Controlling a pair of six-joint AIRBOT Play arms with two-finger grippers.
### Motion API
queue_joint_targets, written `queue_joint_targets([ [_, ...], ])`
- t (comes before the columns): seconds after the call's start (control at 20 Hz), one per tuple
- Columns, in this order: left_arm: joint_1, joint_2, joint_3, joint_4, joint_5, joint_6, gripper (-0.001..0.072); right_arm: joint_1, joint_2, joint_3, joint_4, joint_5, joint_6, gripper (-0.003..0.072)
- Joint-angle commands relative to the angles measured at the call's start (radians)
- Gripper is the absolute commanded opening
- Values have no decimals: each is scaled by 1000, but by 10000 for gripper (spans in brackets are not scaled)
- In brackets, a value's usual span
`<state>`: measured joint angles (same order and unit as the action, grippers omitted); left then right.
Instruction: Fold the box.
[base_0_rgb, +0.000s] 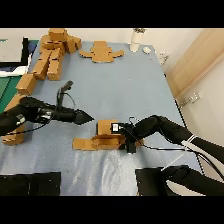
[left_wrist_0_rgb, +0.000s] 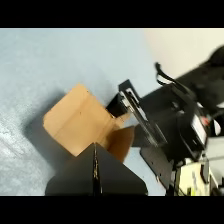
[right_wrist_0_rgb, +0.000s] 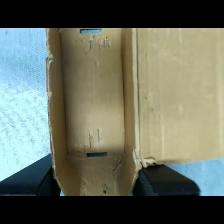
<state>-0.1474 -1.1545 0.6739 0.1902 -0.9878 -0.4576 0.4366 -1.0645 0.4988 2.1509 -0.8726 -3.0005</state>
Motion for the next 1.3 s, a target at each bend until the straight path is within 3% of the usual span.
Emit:
queue_joint_targets([
  [0.0, 82, 70, -26, 21, -193, 200, 9, 1, 0, 1, 0, 0, 0, 512],
  [0.15, 23, 150, -47, 108, -167, 362, 9, 1, 0, 1, 0, 0, 0, 511],
  [0.3, -89, 211, -82, 200, -28, 483, 13, 1, 0, 1, 0, 0, 0, 511],
  [0.35, -93, 215, -106, 195, 9, 517, 99, 1, 0, 1, 0, 0, 0, 512],
  [0.4, -101, 214, -136, 195, 64, 550, 514, 1, 0, 1, 0, 0, 0, 511],
  [0.45, -109, 210, -166, 195, 122, 595, 716, 0, 0, 1, 0, 0, 0, 511],
  [0.7, -152, 203, -268, 200, 221, 761, 717, 0, 0, 1, 0, 0, 0, 511],
  [1.25, -243, 81, -270, 121, 289, 760, 716, 0, 0, 1, 0, 0, 0, 511],
])
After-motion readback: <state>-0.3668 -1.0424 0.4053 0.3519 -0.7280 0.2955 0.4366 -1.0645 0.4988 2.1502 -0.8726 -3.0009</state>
